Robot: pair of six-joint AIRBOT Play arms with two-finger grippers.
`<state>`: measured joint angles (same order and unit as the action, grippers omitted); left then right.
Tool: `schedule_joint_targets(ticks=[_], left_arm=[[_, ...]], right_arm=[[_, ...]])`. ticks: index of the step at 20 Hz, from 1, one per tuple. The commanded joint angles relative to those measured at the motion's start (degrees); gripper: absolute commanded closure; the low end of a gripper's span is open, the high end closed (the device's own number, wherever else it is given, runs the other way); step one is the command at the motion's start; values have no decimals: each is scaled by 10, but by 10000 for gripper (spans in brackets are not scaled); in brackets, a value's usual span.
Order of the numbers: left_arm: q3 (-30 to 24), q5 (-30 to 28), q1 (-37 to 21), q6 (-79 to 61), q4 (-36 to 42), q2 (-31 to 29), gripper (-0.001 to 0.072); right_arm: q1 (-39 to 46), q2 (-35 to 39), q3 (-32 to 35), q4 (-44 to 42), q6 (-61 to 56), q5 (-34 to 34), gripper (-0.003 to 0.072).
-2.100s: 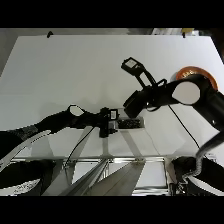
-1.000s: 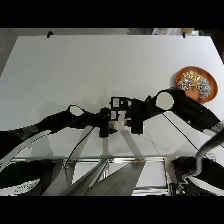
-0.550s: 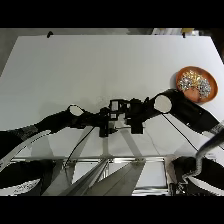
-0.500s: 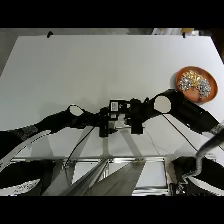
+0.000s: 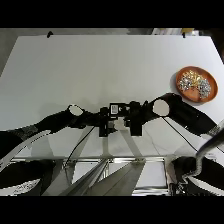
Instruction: Fold the box and place the chain.
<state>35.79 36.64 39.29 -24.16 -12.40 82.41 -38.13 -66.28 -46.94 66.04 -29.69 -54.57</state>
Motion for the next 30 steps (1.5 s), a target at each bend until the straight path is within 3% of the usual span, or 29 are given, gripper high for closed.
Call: schedule_joint_targets(ticks=[1, 30], left_arm=[[0, 3, 0, 0, 0, 0, 347], [0, 3, 0, 0, 0, -1, 347]], right_arm=[[0, 0, 6, 1, -3, 16, 527], [0, 21, 6, 27, -16, 43, 529]])
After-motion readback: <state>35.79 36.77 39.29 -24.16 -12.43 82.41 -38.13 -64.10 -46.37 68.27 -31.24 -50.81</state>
